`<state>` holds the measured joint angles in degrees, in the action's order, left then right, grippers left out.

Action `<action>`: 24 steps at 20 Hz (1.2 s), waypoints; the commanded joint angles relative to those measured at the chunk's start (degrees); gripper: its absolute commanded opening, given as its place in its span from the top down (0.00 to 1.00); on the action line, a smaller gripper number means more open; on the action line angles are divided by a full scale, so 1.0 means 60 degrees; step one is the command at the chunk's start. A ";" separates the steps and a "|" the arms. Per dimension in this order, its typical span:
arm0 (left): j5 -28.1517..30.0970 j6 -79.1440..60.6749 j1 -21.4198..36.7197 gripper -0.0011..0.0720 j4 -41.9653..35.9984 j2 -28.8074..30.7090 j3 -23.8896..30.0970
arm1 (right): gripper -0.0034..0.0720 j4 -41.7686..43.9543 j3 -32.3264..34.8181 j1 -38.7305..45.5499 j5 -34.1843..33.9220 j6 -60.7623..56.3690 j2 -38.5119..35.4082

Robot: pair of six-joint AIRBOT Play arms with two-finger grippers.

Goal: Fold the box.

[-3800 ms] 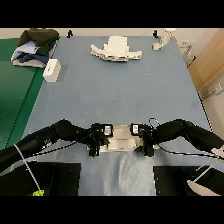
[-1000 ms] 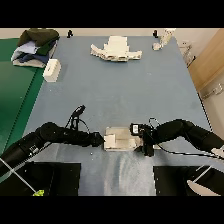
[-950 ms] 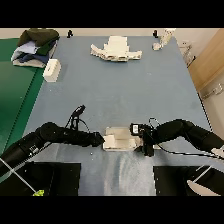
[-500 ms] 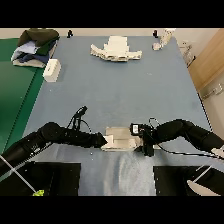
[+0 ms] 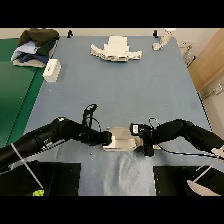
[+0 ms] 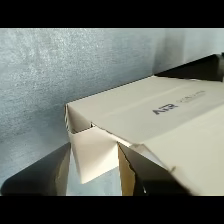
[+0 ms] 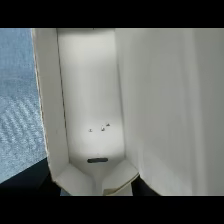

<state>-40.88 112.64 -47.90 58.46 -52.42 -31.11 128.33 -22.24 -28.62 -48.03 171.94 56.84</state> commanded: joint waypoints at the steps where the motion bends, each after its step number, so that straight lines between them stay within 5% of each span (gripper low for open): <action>1: -0.0503 0.2342 -0.0849 0.40 0.1982 -0.0805 -0.0925 | 0.28 0.0000 0.0000 0.0000 0.0000 -0.0004 0.0000; 15: -0.3286 0.4991 -0.2481 0.40 0.4506 -0.3643 -0.3767 | 0.28 0.0000 0.0000 0.0000 0.0004 0.0000 0.0000; 22: -0.3756 0.5482 -0.2973 0.40 0.4881 -0.4262 -0.4040 | 0.28 0.0000 0.0000 0.0000 0.0004 0.0000 0.0000; 24: -0.3687 0.5486 -0.2973 0.66 0.4940 -0.4288 -0.4040 | 0.28 0.0000 0.0000 0.0000 0.0004 0.0000 0.0000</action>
<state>-63.05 144.77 -65.23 87.24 -77.43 -55.05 128.33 -22.26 -28.62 -48.03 171.96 56.84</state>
